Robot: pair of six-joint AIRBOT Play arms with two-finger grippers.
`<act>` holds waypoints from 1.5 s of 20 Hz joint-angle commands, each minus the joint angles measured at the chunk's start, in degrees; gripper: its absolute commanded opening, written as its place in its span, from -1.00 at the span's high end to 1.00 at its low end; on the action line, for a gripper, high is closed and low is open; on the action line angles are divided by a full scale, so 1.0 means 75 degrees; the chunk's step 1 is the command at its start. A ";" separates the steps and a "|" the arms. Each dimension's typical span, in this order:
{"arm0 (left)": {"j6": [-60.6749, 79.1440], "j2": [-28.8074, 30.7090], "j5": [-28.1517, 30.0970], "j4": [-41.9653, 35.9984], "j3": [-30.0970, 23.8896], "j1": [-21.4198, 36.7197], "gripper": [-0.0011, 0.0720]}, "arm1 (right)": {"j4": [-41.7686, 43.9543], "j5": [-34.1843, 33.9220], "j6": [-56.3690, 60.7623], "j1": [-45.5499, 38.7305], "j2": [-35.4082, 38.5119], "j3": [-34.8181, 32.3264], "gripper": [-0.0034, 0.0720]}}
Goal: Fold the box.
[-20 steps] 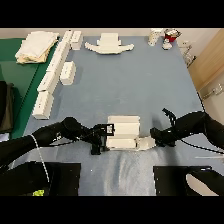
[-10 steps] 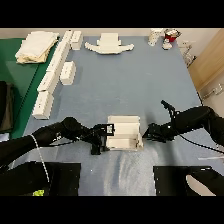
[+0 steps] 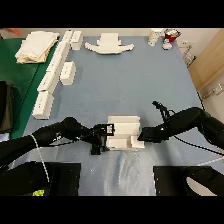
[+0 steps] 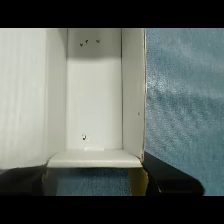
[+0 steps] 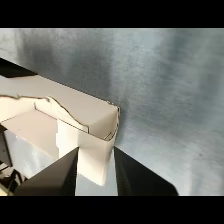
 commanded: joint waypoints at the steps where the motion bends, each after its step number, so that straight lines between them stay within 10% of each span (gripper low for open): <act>1: 0.0003 0.0006 0.0003 0.0000 0.0009 0.0000 -0.28 | -0.0799 0.0778 0.0778 0.0970 -0.0233 0.0131 0.01; 9: 0.0003 0.0006 0.0000 0.0000 0.0009 0.0000 -0.28 | -0.3657 0.0525 0.4546 0.2827 -0.0880 0.1180 0.01; 21: 0.0003 0.0006 0.0003 0.0000 0.0009 0.0000 -0.28 | -0.5042 -0.0364 0.7294 0.4453 -0.2486 0.2194 0.02; 24: 0.0003 0.0006 0.0000 0.0000 0.0009 0.0000 -0.28 | -0.5077 -0.0370 0.7303 0.4453 -0.2495 0.2194 0.22; 27: 0.0003 0.0006 0.0000 0.0000 0.0009 0.0000 -0.28 | -0.5074 -0.0399 0.7300 0.4453 -0.2495 0.2194 0.89; 30: 0.0003 0.0006 0.0000 0.0000 0.0009 0.0000 -0.28 | -0.5071 -0.0399 0.7297 0.4453 -0.2495 0.2194 0.90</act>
